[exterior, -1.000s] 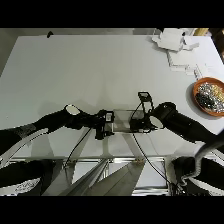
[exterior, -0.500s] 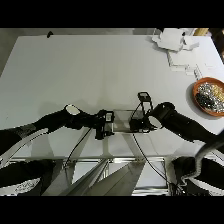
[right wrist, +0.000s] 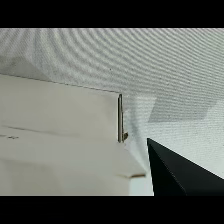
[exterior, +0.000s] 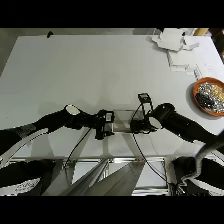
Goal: Fold the box and place the chain.
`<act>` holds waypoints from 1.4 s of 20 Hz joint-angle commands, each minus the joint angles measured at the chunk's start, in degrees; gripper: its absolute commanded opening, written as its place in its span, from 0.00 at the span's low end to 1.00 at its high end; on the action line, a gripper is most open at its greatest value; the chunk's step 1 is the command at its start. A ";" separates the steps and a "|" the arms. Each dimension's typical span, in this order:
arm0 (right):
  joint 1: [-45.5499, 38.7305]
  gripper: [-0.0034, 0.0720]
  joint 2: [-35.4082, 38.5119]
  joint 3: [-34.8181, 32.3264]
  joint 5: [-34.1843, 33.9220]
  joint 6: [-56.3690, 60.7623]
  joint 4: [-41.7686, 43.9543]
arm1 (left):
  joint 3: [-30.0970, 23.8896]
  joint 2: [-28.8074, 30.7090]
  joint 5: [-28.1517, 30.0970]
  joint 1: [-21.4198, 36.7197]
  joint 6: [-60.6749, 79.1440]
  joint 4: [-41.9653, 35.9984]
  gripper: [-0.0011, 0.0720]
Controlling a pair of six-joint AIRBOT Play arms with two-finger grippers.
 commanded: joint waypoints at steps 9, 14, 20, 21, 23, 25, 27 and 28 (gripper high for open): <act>0.04 0.72 -0.04 -0.04 -0.04 -2.86 0.96 | 0.02 -0.02 0.00 0.00 0.02 0.02 0.39; 0.04 0.72 -0.04 -0.04 -0.42 -2.86 1.14 | 0.02 -0.02 0.00 0.00 0.02 0.02 0.39; 0.04 0.71 -0.04 -0.04 -0.76 -2.86 1.11 | 0.02 -0.02 0.00 0.00 0.02 0.02 0.39; 0.04 0.62 -0.04 -0.04 -1.11 -2.86 1.11 | 0.02 -0.02 0.00 0.00 0.02 0.02 0.39; 0.04 0.56 -0.04 -0.04 -2.19 -2.84 1.14 | 0.02 -0.02 0.00 0.00 0.02 0.02 0.39; 0.04 0.48 -0.15 -0.04 -2.36 -2.86 1.11 | 0.02 -0.02 0.00 0.00 0.02 0.02 0.39; 0.04 0.36 -0.50 -0.26 -2.27 -2.97 1.14 | 0.02 -0.02 0.00 0.00 0.02 0.02 0.39; 0.04 0.26 -0.50 -0.66 -2.25 -3.02 1.14 | 0.02 -0.02 0.00 0.00 0.02 0.02 0.39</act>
